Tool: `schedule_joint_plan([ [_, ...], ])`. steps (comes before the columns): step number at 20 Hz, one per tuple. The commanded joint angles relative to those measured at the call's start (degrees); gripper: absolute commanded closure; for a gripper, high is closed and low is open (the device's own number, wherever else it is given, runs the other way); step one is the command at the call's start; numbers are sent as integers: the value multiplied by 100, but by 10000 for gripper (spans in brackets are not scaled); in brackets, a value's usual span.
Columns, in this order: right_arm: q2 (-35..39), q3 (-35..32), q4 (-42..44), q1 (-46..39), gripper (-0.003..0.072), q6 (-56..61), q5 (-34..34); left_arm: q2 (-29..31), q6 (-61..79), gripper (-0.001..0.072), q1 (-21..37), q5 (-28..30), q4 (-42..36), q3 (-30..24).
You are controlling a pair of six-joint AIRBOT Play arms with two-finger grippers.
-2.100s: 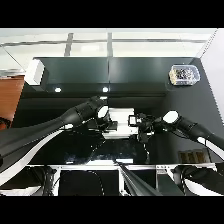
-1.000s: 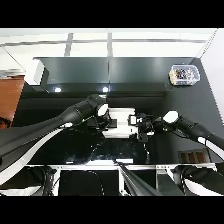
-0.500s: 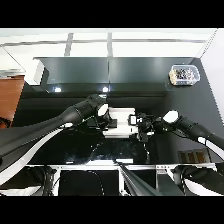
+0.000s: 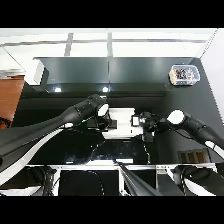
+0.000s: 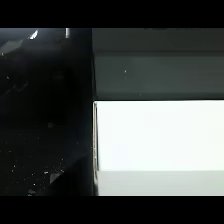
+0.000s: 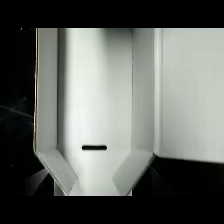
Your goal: Fold the box and place the chain.
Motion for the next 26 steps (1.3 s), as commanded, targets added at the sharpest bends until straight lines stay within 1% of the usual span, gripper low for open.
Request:
schedule_joint_plan([
  [1, 245, 9, -321, -133, -19, 157, 258, -2, -4, 687, 0, -63, 37, 4],
  [2, 238, 9, -313, -131, -19, 140, 199, -2, -4, 686, 0, -63, 37, 4],
  [4, 221, 4, -155, -131, 185, 59, 249, -2, -4, 686, 0, -66, 37, 4],
  [5, 221, 4, -17, -131, 251, 48, 343, -2, -4, 686, 0, -63, 37, 4],
  [6, 221, 4, 61, -131, 345, 52, 407, -2, -4, 686, 0, -63, 37, 4],
  [7, 216, 2, 138, -131, 386, 52, 431, -2, -2, 686, 0, -61, 37, 4],
  [8, 210, 2, 195, -131, 388, 57, 428, -2, -4, 686, 0, -61, 37, 4],
  [9, 184, 2, 317, -131, 471, 59, 428, -2, -4, 686, 0, -63, 35, 4],
  [10, 146, 2, 468, -116, 494, 57, 422, -2, -2, 686, 0, -63, 33, 4],
  [14, -109, 2, 1047, 199, 494, 55, 251, -2, -4, 686, 0, -61, 31, 4],
  [17, -341, 2, 1598, 372, 493, 55, -118, -2, -4, 686, 0, -61, 31, 4],
  [23, -363, 2, 1672, 369, 490, 83, -122, -2, -7, 686, 0, -63, 28, 4],
  [24, -363, 2, 1674, 369, 336, 101, -129, -2, -4, 686, 0, -63, 26, 4],
  [25, -363, 2, 1644, 369, 371, 105, -109, -2, -7, 686, 0, -63, 22, 4],
  [26, -363, 2, 1572, 369, 555, 149, -83, -2, -7, 686, 0, -63, 22, 4],
])
